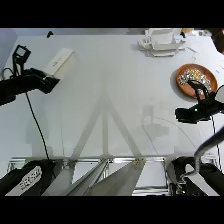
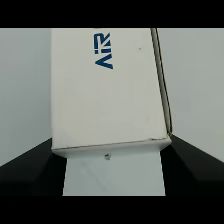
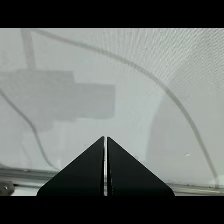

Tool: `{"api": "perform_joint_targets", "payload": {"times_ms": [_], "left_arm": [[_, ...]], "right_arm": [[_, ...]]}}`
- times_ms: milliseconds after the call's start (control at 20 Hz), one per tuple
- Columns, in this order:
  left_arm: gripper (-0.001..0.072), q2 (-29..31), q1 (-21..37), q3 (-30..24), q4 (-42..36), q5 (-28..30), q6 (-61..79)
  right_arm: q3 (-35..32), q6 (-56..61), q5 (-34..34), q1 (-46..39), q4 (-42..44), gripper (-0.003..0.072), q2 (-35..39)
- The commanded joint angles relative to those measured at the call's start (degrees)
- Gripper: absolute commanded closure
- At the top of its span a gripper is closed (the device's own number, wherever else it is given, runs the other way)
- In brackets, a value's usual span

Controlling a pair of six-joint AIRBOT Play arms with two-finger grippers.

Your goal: Fold the box and place the chain.

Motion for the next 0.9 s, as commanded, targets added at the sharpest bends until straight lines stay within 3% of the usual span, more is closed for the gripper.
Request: {"api": "perform_joint_targets", "payload": {"times_ms": [0, 250, 300, 400, 450, 600, 650, 700, 850], "left_arm": [[0.0701, -0.26, 6.21, 0.02, 17.22, 0.52, -16.68], [0.0658, -3.91, 7.08, 0.02, 25.09, -3.34, -23.02], [0.0566, -4.74, 7.08, 0.02, 25.11, -4.11, -23.02], [0.0262, -5.77, 7.08, 0.0, 25.09, -5.38, -23.04], [0.0173, -5.92, 7.08, 0.0, 25.07, -5.73, -23.06], [0.0174, -5.92, 7.08, 0.02, 25.09, -5.75, -23.04], [0.0141, -5.92, 7.08, 0.02, 25.09, -5.77, -23.06], [-0.0001, -5.92, 7.08, 0.0, 25.07, -5.77, -23.21], [0.0012, -5.68, 7.06, 0.02, 25.07, -6.21, -25.09]], "right_arm": [[-0.02, 0.02, 0.02, -0.04, 0.02, 0.0677, 0.04], [-0.02, 0.02, 0.02, -0.04, 0.02, 0.0677, 0.04], [-0.02, 0.02, 0.02, -0.04, 0.02, 0.0677, 0.04], [-0.02, 0.02, 0.02, -0.04, 0.02, 0.0677, 0.04], [-0.02, 0.02, 0.02, -0.04, 0.02, 0.0677, 0.04], [-0.02, 0.02, 0.02, -0.04, 0.02, 0.0677, 0.04], [-0.02, 0.02, 0.02, -0.04, 0.02, 0.0677, 0.04], [-0.02, 0.02, 0.02, -0.04, 0.02, 0.0677, 0.04], [-0.02, 0.02, 0.02, -0.04, 0.02, 0.0677, 0.04]]}}
